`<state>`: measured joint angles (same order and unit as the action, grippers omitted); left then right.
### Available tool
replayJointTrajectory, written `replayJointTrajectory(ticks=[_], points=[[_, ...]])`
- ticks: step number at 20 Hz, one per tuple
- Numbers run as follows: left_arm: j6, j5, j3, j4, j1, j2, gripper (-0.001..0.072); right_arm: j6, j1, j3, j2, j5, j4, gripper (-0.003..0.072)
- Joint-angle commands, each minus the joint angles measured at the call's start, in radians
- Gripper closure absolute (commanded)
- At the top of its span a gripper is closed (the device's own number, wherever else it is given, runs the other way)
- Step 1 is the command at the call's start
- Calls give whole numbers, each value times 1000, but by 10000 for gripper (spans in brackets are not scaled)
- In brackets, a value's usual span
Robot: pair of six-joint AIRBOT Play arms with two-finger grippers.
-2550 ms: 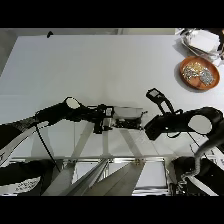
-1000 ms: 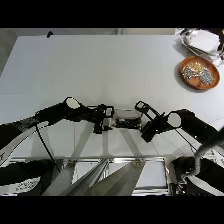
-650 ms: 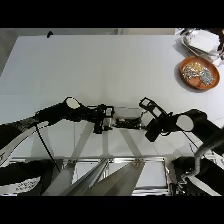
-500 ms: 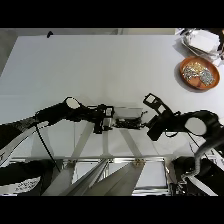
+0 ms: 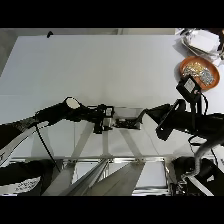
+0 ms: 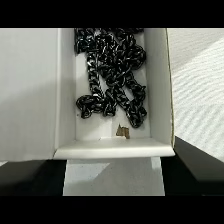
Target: Fold the box and place the chain.
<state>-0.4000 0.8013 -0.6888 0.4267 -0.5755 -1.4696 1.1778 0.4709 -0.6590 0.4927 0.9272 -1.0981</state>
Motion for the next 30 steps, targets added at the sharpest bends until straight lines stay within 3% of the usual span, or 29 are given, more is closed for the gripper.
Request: replayJointTrajectory(ticks=[1, 5, 11, 13, 15, 18, 20, 23, 27, 30], points=[[0, 0, -1, 0, 0, 0, 397, -14, 0, -9, 87, -32, 84, 671], [0, 0, -1, 0, 0, 0, 397, -147, 12, -9, 285, -56, 233, 671], [0, 0, -1, 0, 0, 0, 397, -165, 160, -9, 514, -200, 215, 668], [0, -1, -1, 0, 0, 0, 397, -157, 159, -9, 551, -200, 215, 620], [0, 0, -1, 0, 0, 0, 397, -158, 159, -9, 559, -195, 215, 619], [0, 0, -1, 0, 0, 0, 397, -154, 159, -9, 555, -175, 216, 502], [0, 0, -1, 0, 0, 0, 397, -154, 158, -9, 525, -153, 206, 503], [0, 0, -1, 0, 0, 0, 397, -37, 158, -9, 417, -114, 2, 507], [0, 0, -1, 0, 0, 0, 397, 153, 158, -4, 327, 180, -385, 507], [0, -1, -1, 0, 0, 0, 397, 157, 158, 39, 330, 150, -427, 507]])
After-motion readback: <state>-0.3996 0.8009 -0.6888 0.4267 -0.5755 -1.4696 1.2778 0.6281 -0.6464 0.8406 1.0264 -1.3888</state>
